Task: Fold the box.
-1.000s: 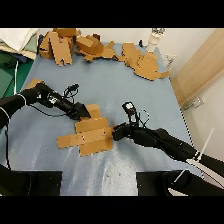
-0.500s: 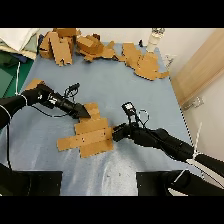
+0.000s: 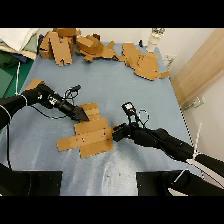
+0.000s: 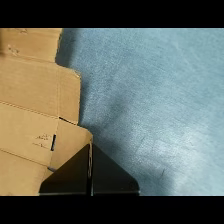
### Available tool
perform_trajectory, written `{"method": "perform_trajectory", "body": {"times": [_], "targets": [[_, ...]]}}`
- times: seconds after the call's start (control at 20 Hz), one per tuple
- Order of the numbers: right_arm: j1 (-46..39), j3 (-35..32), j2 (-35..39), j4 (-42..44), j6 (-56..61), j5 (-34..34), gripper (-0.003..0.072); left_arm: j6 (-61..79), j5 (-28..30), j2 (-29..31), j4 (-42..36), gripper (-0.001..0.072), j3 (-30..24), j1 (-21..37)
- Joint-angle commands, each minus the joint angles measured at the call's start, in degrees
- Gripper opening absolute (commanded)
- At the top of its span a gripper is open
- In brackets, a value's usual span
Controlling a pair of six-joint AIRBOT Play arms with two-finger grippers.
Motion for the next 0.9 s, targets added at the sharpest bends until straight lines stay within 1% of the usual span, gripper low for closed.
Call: {"method": "perform_trajectory", "body": {"times": [0.0,0.25,0.5,0.85], "targets": [[-0.02,-0.04,0.0,0.02,0.0,-0.02,0.0002,1.03,0.15,-0.04,0.66,0.0343,0.02,0.04],[-0.02,-0.04,-0.04,-0.44,0.0,-0.15,0.0003,1.14,1.25,-0.04,0.61,0.0342,0.02,0.17],[-0.02,-0.04,-0.11,-0.85,0.0,-0.48,0.0002,0.98,1.11,-0.04,-1.36,0.0341,0.02,2.21],[-0.02,-0.04,-0.11,-0.87,0.0,-0.44,0.0002,1.01,-1.25,-0.15,-0.98,0.034,0.0,2.1]]}}
